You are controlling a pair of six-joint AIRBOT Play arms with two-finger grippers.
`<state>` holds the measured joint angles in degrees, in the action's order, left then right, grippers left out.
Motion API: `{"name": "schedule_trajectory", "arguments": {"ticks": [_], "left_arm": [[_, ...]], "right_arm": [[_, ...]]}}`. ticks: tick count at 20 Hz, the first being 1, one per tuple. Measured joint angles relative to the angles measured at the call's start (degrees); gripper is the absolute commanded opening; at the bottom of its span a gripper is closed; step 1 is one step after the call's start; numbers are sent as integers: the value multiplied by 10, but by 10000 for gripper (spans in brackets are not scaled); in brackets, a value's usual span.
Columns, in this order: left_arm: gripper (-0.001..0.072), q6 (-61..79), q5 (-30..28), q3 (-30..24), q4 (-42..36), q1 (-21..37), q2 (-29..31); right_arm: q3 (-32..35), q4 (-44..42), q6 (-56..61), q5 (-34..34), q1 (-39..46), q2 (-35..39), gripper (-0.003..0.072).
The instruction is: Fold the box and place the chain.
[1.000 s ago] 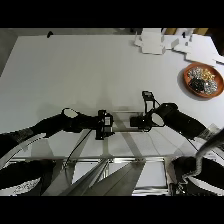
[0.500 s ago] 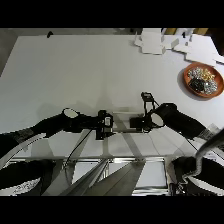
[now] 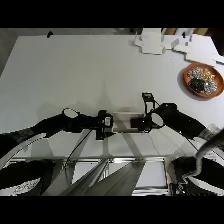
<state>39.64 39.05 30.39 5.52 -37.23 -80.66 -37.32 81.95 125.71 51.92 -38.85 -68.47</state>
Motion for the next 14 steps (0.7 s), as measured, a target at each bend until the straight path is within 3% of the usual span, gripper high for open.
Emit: {"name": "schedule_trajectory", "arguments": {"ticks": [5,8,11,14], "left_arm": [[11,0,1,0,-1,0,0],[11,0,2,0,-1,0,0],[11,0,2,0,-1,0,0],[11,0,2,0,-2,0,0]], "right_arm": [[-4,6,-54,20,0,23,298],[-26,15,-134,81,3,58,297],[-87,17,-238,171,17,107,297],[-182,50,-319,220,67,136,297]]}}
